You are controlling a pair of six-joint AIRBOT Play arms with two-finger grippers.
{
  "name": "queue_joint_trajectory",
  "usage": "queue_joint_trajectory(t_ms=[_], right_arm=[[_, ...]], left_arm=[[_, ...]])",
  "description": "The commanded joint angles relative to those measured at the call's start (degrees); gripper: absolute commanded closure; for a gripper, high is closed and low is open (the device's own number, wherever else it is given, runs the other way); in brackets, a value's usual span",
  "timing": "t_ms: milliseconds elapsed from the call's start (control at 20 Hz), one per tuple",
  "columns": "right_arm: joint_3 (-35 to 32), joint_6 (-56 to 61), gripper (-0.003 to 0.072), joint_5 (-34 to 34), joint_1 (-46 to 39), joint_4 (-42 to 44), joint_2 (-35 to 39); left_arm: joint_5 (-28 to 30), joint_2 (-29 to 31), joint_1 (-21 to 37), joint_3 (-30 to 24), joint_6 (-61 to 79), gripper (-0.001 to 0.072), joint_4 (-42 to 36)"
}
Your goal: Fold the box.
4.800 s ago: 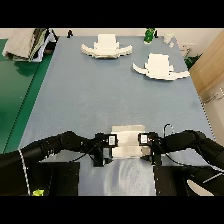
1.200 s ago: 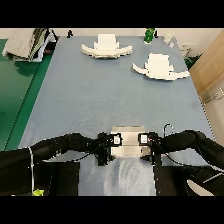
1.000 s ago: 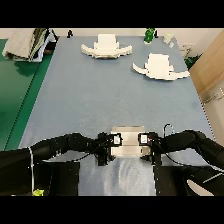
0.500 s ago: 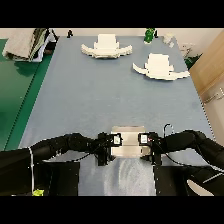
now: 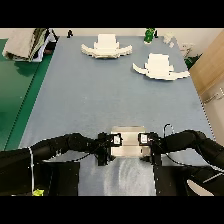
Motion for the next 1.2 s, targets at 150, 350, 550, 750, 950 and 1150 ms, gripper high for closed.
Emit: queue_joint_trajectory(t_ms=[150, 350, 550, 750, 950, 1150], right_arm=[[0.57, 6.86, -0.0034, 0.52, 0.00, -3.98, 1.40], [2.40, 16.02, -0.0034, -4.09, 0.00, -12.85, 5.60], [6.10, 28.24, -0.0034, -11.45, 0.00, -22.88, 11.04], [10.12, 39.50, -0.0034, -16.76, 0.00, -26.86, 16.76], [13.42, 49.81, -0.0034, -17.81, -0.02, -27.02, 20.92], [13.55, 53.86, -0.0034, -17.86, -0.02, -26.99, 21.75]], left_arm=[[0.02, 0.07, -0.02, -0.02, 0.02, 0.0260, 0.00], [0.55, 0.07, 0.00, -0.02, 0.63, 0.0260, 0.02], [1.81, 0.11, 0.00, 0.02, 0.61, 0.0260, 0.02], [3.37, 0.11, 0.02, 0.04, 0.63, 0.0260, 0.24], [3.37, 0.24, 0.02, 0.52, 0.61, 0.0260, 1.36], [3.21, 2.64, 0.09, 0.50, 0.28, 0.0260, 3.48]])
